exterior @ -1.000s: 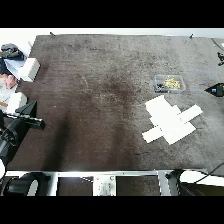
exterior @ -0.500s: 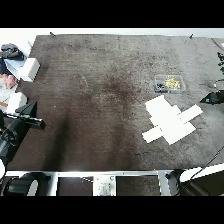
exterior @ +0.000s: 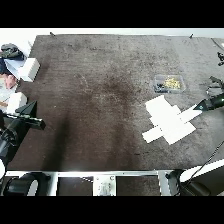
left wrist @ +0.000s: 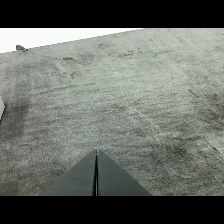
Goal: Fold the box and place the chain.
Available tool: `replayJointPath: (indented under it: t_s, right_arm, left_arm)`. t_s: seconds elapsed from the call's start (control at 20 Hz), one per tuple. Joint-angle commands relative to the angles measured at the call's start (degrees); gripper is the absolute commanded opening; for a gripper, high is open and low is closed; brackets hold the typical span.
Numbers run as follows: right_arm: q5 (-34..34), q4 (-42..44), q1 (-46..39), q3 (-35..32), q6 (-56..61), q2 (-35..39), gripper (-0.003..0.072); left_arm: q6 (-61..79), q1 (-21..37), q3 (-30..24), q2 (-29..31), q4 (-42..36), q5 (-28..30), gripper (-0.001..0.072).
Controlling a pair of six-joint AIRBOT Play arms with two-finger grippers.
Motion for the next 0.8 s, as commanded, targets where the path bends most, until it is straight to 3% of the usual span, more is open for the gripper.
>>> replayJointPath:
  t_s: [0.0, 0.1, 0.2, 0.45, 0.5, 0.55, 0.7, 0.75]
  right_arm:
    - [3.96, 2.47, 0.07, -0.11, 0.0, -1.46, 0.0386]
    - [5.2, 2.89, 0.07, -1.88, 0.02, -1.57, 0.0385]
    - [6.1, 2.86, 0.07, -4.33, 0.17, -1.57, 0.0278]
    - [8.24, 9.38, 0.07, -7.76, 0.17, -1.57, 0.0278]
    - [10.05, 10.08, 0.07, -7.91, 0.15, -1.57, 0.023]
    - [10.08, 10.1, 0.07, -8.13, 0.22, -1.55, 0.0127]
    - [10.1, 10.16, 0.17, -10.12, 1.73, -1.55, -0.0002]
    - [10.1, 10.21, 0.31, -11.45, 1.73, -1.53, -0.0006]
  left_arm:
    - [0.0, 0.02, -0.02, 0.04, 0.02, 0.0, 0.0013]
    - [0.0, 0.02, -0.02, 0.04, 0.02, 0.0, 0.0013]
    - [0.0, 0.02, -0.02, 0.04, 0.02, 0.0, 0.0013]
    - [0.0, 0.02, -0.02, 0.04, 0.02, 0.0, 0.0013]
    - [0.0, 0.02, -0.02, 0.04, 0.02, 0.0, 0.0013]
    - [0.0, 0.02, -0.02, 0.04, 0.02, 0.0, 0.0013]
    - [0.0, 0.02, -0.02, 0.04, 0.02, 0.0, 0.0013]
    - [0.0, 0.02, -0.02, 0.04, 0.02, 0.0, 0.0013]
